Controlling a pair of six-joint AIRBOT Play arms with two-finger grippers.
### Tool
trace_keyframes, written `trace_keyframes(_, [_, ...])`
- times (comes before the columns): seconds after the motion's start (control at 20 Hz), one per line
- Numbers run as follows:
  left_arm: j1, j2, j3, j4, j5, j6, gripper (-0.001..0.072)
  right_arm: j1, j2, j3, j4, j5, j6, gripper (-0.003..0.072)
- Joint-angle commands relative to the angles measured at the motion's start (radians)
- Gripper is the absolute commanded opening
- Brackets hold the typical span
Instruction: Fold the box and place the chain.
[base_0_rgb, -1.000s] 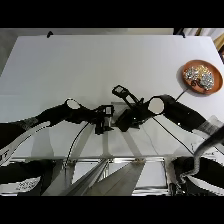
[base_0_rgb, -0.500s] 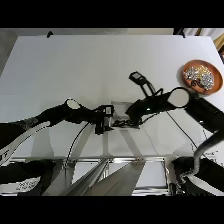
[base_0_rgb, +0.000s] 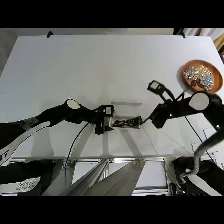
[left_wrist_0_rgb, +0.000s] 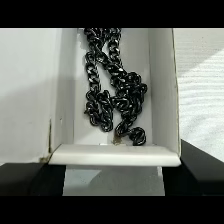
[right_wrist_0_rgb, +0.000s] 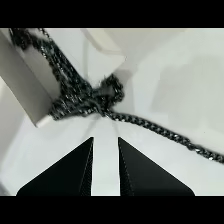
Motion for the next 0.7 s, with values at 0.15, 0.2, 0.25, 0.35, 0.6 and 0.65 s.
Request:
trace_keyframes(0.15, [0.000,0.000,0.000,0.000,0.000,0.000,0.0212,0.033,0.003,-0.208,0.141,-0.282,-0.555,0.0177])
trace_keyframes(0.2, [0.000,0.000,0.000,0.000,0.000,0.000,0.0212,0.041,-0.002,-0.212,0.176,-0.301,-0.587,0.0177])
trace_keyframes(0.25, [0.000,0.000,0.000,0.000,0.000,0.000,0.0212,0.045,-0.009,-0.212,0.202,-0.314,-0.611,0.0177])
trace_keyframes(0.35, [0.000,0.000,0.000,0.000,0.000,0.000,0.0212,0.045,-0.027,-0.212,0.246,-0.320,-0.660,0.0177])
trace_keyframes(0.6, [0.000,0.000,0.000,0.000,0.000,0.000,0.0212,0.045,-0.080,-0.212,0.259,-0.308,-0.658,0.0177])
trace_keyframes(0.65, [0.000,0.000,0.000,0.000,0.000,0.000,0.0212,0.045,-0.085,-0.212,0.259,-0.308,-0.658,0.0177])
